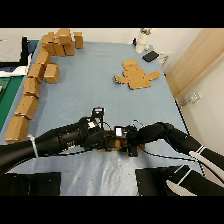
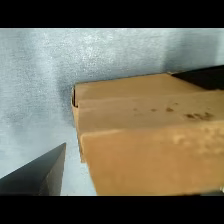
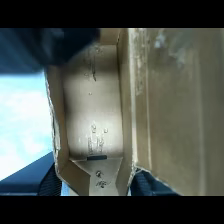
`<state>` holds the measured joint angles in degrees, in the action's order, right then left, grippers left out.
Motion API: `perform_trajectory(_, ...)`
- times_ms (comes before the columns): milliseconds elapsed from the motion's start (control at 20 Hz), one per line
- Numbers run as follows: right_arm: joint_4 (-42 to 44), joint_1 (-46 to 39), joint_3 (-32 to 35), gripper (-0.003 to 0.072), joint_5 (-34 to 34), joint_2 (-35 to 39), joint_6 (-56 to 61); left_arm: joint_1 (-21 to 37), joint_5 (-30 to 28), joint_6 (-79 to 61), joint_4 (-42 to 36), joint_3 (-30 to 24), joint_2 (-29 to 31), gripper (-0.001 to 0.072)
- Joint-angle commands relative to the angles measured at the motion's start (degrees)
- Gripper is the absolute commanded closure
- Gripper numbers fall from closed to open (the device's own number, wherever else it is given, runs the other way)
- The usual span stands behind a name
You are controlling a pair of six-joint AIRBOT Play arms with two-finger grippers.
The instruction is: Fold the box.
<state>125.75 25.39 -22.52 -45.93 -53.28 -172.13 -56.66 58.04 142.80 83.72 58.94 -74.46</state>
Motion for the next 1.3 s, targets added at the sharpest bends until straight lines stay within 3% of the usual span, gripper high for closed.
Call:
perform_trajectory(0, 0.0, 0.0, 0.0, 0.0176, 0.0, 0.0, 0.0, 1.5, 4.3, -1.0, -0.8, 0.3, 2.7, 0.0168)
perform_trajectory(150, 0.0, 0.0, 0.0, 0.0176, 0.0, 0.0, 0.0, 4.1, 11.0, -4.4, -3.4, 0.3, 3.6, 0.017)
perform_trajectory(200, 0.0, 0.0, 0.0, 0.0176, 0.0, 0.0, 0.0, 5.1, 12.4, -5.8, -4.7, 0.3, 3.7, 0.0294)
perform_trajectory(250, 0.0, 0.0, 0.0, 0.0176, 0.0, 0.0, 0.0, 6.1, 12.6, -8.7, -6.1, 0.3, 3.7, 0.0631)
perform_trajectory(300, 0.0, 0.0, 0.0, 0.0176, 0.0, 0.0, 0.0, 6.9, 12.1, -13.3, -8.0, 0.3, 3.7, 0.0697)
perform_trajectory(650, 0.0, 0.0, 0.0, 0.0176, 0.0, 0.0, 0.0, 8.2, 8.1, -43.0, -19.8, -0.2, 4.5, 0.0698)
perform_trajectory(850, 0.0, 0.0, 0.0, 0.0176, 0.0, 0.0, 0.0, 22.6, 7.3, -76.1, -32.3, -10.4, 11.1, 0.0697)
perform_trajectory(1000, 0.0, 0.0, 0.0, 0.0176, 0.0, 0.0, 0.0, 33.4, 1.7, -108.6, -36.3, -19.6, 15.7, 0.0694)
perform_trajectory(1050, 0.0, 0.0, 0.0, 0.0176, 0.0, 0.0, 0.0, 35.3, -0.9, -117.5, -37.4, -21.7, 16.0, 0.0666)
perform_trajectory(1100, 0.0, 0.0, 0.0, 0.0176, 0.0, 0.0, 0.0, 36.2, -4.1, -124.5, -39.4, -23.5, 15.9, 0.0245)
perform_trajectory(1150, 0.0, 0.0, 0.0, 0.0176, 0.0, 0.0, 0.0, 36.3, -7.8, -128.0, -42.6, -25.4, 15.5, 0.0018)
perform_trajectory(1250, 0.0, 0.0, 0.0, 0.0176, 0.0, 0.0, 0.0, 36.2, -13.8, -140.1, -49.3, -28.4, 14.3, 0.0018)
